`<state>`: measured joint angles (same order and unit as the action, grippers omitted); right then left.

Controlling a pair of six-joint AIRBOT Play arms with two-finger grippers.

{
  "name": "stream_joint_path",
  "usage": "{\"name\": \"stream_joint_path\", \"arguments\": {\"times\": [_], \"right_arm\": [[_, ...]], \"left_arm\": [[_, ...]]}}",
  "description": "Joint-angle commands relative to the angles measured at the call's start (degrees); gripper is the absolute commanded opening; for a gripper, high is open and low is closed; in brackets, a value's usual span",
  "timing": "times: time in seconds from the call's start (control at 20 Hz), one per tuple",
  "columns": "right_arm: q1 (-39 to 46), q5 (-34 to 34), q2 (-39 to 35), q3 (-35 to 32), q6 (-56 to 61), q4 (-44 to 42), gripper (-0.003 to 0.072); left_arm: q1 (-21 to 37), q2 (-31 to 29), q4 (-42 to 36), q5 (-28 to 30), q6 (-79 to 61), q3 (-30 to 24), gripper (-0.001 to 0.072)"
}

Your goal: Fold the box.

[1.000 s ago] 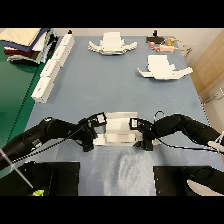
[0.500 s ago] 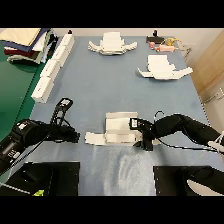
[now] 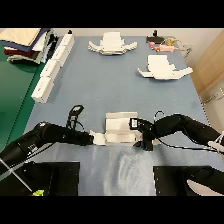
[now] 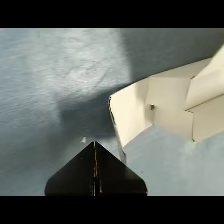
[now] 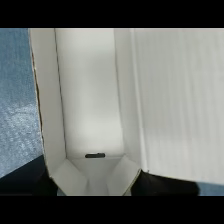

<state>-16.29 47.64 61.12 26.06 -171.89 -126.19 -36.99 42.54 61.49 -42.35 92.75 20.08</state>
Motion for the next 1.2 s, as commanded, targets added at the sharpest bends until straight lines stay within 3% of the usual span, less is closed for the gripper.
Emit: {"name": "stream_joint_path", "arguments": {"times": [0.0, 0.3, 0.35, 0.4, 0.45, 0.5, 1.15], "right_arm": [[0.02, 0.00, -0.02, 0.04, 0.02, 0.00, 0.0497], [0.02, 0.00, -0.02, 0.04, 0.02, 0.00, 0.0497], [0.02, 0.00, -0.02, 0.07, 0.02, 0.00, 0.0497], [0.02, 0.00, -0.02, 0.07, 0.02, 0.00, 0.0497], [0.02, 0.00, -0.02, 0.07, 0.02, 0.00, 0.0497], [0.02, 0.00, -0.02, 0.07, 0.02, 0.00, 0.0497], [0.02, 0.00, -0.02, 0.07, 0.02, 0.00, 0.0497]], "left_arm": [[-4.81, 2.34, -3.82, 6.36, -0.33, -0.04, 0.0013], [-5.05, 2.36, -3.85, 6.19, -0.20, 3.41, 0.0025], [-5.05, 2.36, -3.89, 6.16, 0.09, 3.50, 0.0269], [-5.03, 2.36, -3.85, 6.14, 1.46, 3.50, 0.0422], [-4.98, 2.36, -3.85, 6.10, 1.62, 3.50, 0.0378], [-4.92, 2.36, -3.87, 5.88, 1.62, 3.50, 0.0286], [-4.81, 4.24, -10.01, 4.83, 1.60, 6.51, 0.0315]]}}
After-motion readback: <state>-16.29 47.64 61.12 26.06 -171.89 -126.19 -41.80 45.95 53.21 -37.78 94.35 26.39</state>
